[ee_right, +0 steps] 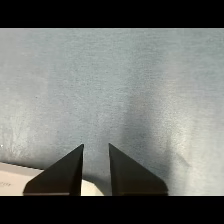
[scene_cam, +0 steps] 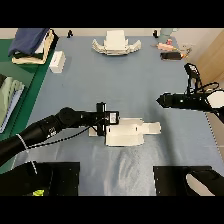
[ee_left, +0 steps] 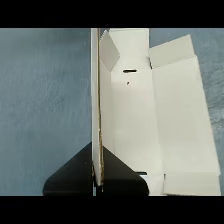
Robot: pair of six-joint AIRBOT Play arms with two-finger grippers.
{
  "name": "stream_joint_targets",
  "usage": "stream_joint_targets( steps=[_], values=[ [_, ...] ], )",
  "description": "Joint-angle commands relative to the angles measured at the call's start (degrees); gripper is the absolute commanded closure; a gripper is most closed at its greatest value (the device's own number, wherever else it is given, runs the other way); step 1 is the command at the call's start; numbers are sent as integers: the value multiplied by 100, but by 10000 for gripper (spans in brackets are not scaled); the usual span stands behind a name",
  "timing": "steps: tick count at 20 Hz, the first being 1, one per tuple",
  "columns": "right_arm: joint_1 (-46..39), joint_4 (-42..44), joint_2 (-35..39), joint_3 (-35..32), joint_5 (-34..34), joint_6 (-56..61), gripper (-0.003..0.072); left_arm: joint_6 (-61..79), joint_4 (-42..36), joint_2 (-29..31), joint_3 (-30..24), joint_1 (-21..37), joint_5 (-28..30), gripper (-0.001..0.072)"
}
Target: Fold the box.
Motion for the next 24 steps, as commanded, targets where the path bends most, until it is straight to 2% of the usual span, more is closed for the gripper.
stream_joint_targets(
  steps=[1, 6, 13, 20, 24],
  values=[
    [2, 13, 0, -2, -2, 2, 446, 7, -20, -136, -79, -138, 448, 701],
    [2, 13, 0, -2, -4, 0, 446, -2, -22, -133, -315, -369, 612, 702],
    [2, 13, 0, -2, 0, 0, 448, -138, -260, -122, -474, -433, 527, 700],
    [2, 13, 0, -2, -4, -42, 453, -1054, -249, 164, -461, -330, 2, 697],
    [2, 22, 0, -2, -2, -42, 452, -1257, -251, 157, -420, 107, -951, 697]
  ],
)
